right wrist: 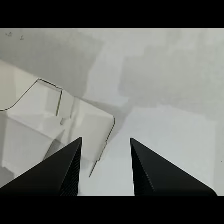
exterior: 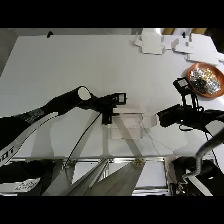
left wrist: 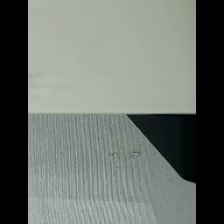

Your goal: Fold the box and place the chain.

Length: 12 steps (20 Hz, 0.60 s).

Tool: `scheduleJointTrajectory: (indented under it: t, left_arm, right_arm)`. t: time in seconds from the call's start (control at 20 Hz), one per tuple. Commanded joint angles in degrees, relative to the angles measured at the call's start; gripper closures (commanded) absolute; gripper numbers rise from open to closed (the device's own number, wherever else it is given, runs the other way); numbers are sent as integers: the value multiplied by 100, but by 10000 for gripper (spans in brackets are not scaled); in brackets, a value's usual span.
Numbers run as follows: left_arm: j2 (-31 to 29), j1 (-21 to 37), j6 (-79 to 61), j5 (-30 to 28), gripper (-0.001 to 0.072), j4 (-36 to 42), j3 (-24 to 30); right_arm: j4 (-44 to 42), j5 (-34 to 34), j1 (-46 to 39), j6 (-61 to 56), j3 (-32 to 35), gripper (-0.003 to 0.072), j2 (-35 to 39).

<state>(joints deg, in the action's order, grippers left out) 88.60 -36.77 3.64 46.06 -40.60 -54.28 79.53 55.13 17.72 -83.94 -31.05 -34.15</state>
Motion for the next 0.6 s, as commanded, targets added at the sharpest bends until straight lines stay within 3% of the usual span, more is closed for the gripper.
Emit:
scheduleJointTrajectory:
  t: [0.0,0.45,0.55]
  left_arm:
    - [13,-2,68,28,697,-22,0]
    - [4,-4,87,131,696,-17,0]
    - [4,-4,87,131,696,-17,0]
  right_arm:
    - [0,4,7,0,-2,350,-4]
    - [-92,114,7,48,-2,350,-4]
    - [-463,103,7,702,-2,350,-4]
